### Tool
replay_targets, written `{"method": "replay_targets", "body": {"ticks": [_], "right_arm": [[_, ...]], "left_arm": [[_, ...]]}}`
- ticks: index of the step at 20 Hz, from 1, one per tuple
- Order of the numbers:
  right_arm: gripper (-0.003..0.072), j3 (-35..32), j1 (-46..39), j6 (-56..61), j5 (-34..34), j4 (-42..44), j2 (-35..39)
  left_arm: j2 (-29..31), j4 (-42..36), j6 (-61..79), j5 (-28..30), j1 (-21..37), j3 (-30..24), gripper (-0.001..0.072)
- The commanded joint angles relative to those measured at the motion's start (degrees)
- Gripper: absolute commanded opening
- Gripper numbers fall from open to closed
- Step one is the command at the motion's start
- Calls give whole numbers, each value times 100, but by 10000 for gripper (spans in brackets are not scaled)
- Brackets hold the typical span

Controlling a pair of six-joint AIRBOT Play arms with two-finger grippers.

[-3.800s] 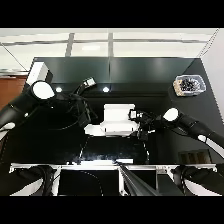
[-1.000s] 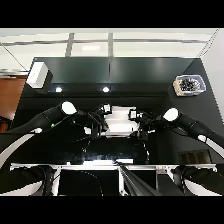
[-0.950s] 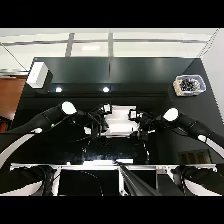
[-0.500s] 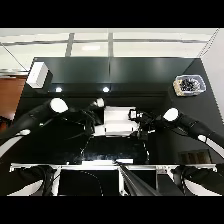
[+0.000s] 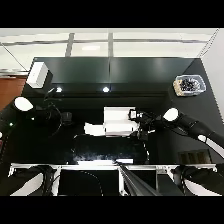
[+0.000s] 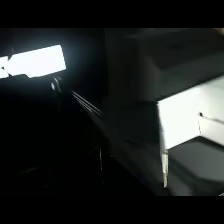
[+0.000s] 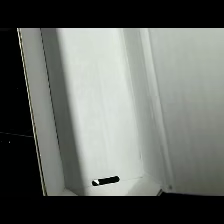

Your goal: Fold the box and place the chain.

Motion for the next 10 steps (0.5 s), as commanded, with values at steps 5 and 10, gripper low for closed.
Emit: {"method": "replay_targets", "body": {"ticks": [5, 10], "right_arm": [[14, 7, 2, 0, 0, 2, 0], [14, 7, 2, 0, -2, 2, 0]], "left_arm": [[-1021, -2253, 433, -52, -190, -809, 27], [-1456, -3410, 1071, 219, -955, -581, 27]]}}
